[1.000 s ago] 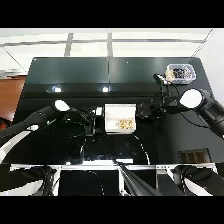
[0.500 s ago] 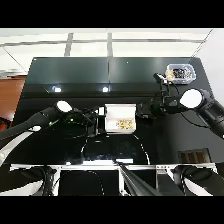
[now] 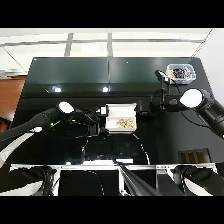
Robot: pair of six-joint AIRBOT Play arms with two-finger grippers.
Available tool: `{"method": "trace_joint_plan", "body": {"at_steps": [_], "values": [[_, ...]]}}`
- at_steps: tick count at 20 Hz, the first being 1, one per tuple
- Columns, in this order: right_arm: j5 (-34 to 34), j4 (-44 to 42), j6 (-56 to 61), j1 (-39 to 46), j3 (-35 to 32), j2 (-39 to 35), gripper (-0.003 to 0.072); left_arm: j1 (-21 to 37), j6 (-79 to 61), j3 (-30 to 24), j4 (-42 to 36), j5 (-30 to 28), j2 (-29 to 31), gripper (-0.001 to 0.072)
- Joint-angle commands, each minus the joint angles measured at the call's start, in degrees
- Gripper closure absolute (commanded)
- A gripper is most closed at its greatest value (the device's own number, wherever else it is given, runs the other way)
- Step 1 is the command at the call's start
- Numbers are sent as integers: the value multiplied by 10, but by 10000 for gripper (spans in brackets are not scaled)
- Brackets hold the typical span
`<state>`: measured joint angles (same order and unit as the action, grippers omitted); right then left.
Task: Fold the box and place the chain.
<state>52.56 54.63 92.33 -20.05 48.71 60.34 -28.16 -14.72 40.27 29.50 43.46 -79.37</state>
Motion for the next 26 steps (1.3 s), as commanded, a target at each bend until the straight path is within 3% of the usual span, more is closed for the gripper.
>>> {"method": "trace_joint_plan", "body": {"at_steps": [1,2,4,7,10,12,14,18,22,26], "values": [[-83,-37,-26,0,17,0,246,-2,3,0,2,-10,0,217],[-113,-35,-33,0,25,0,-23,-2,3,0,2,-10,0,217],[-162,-34,-65,7,30,5,-25,-2,3,0,2,-10,0,217],[-165,-34,-117,19,30,51,-18,-2,3,0,2,-10,0,217],[-132,-32,-289,-5,30,103,-18,-2,3,0,3,-10,0,217],[-94,-22,-464,-14,36,99,-18,-2,3,0,3,-10,0,217],[-41,-19,-552,-15,52,79,-18,-3,3,0,3,-9,0,217],[63,0,-582,-15,45,60,-18,-3,3,0,3,-10,0,217],[26,-29,-679,-20,-22,60,-18,-3,3,0,3,-10,0,216],[16,-66,-757,-23,-33,60,-17,-3,3,0,3,-10,0,217]]}}
